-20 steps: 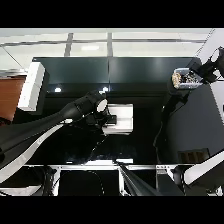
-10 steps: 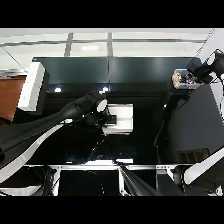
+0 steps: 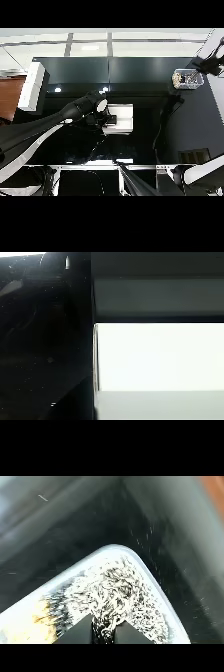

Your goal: Fold the box and place the chain.

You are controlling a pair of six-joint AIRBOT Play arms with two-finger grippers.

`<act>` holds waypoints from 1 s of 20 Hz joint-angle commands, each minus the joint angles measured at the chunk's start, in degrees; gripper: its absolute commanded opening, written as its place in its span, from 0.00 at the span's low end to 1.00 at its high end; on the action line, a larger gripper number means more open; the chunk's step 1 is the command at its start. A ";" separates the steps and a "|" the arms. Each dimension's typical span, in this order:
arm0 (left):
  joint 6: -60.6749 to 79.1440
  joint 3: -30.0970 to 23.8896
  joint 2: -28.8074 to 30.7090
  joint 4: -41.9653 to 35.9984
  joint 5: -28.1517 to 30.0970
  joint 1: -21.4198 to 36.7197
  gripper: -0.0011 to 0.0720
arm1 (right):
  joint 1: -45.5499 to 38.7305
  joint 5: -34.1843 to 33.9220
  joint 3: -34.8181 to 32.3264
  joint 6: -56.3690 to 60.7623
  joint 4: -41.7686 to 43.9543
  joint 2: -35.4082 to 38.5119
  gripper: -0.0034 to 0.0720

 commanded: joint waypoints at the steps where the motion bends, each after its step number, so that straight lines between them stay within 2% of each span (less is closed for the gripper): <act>1: 0.00 0.07 0.00 -0.02 0.13 0.04 0.05 | 0.04 0.20 0.04 -7.69 0.83 9.14 0.07; 4: 0.00 0.07 0.00 -0.02 0.09 0.04 0.05 | 0.04 1.55 0.04 -11.98 4.09 18.62 0.07; 12: 0.00 0.07 0.00 -1.70 0.00 0.04 0.05 | 0.33 4.57 0.04 -21.68 24.52 39.21 0.06; 15: 0.00 0.07 0.00 -3.17 0.00 0.04 0.05 | 0.33 14.21 0.04 -25.16 33.20 44.30 0.07; 18: 0.00 0.07 0.00 -5.07 0.00 0.04 0.05 | 0.35 26.18 -0.48 -26.71 36.85 46.69 0.07; 20: 0.07 0.07 0.00 -4.63 -0.83 0.04 0.05 | 0.96 28.06 -3.26 -26.40 37.11 48.54 0.07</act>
